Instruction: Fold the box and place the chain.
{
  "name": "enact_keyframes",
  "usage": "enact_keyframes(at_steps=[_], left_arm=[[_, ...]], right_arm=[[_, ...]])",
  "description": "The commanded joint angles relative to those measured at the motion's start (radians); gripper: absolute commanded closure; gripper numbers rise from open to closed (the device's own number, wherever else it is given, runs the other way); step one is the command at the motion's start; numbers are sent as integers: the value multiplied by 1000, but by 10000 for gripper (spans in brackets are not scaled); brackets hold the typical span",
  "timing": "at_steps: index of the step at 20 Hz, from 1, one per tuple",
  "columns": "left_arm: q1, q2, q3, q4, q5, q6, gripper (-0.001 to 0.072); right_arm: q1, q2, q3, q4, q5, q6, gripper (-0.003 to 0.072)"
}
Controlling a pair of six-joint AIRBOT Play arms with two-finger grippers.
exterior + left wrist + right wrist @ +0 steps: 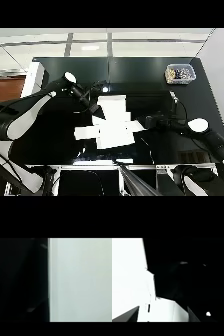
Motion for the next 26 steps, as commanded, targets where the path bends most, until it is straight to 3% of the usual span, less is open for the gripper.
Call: enact_keyframes(at_steps=[1, 3, 7, 8, 11, 16, 26], left_arm=[[-13, 72, -3, 80, 13, 16, 685], [-38, 185, -92, 86, 141, 92, 685], [-108, 414, -353, 11, 591, 492, 681], [-123, 429, -379, 16, 637, 620, 681], [-148, 402, -380, 32, 666, 703, 682], [-210, 352, -380, 50, 770, 740, 682], [-220, 323, -380, 76, 760, 733, 679]], right_arm=[[0, 5, 154, -353, 181, -5, -21], [1, 5, 222, -481, 276, -79, -21], [35, 3, 204, -464, 288, -401, -21], [55, 3, 187, -444, 268, -478, -21], [119, 0, 142, -433, 220, -625, -21], [188, -2, 84, -433, 220, -685, -21], [224, -24, 21, -361, 133, -793, -20]])
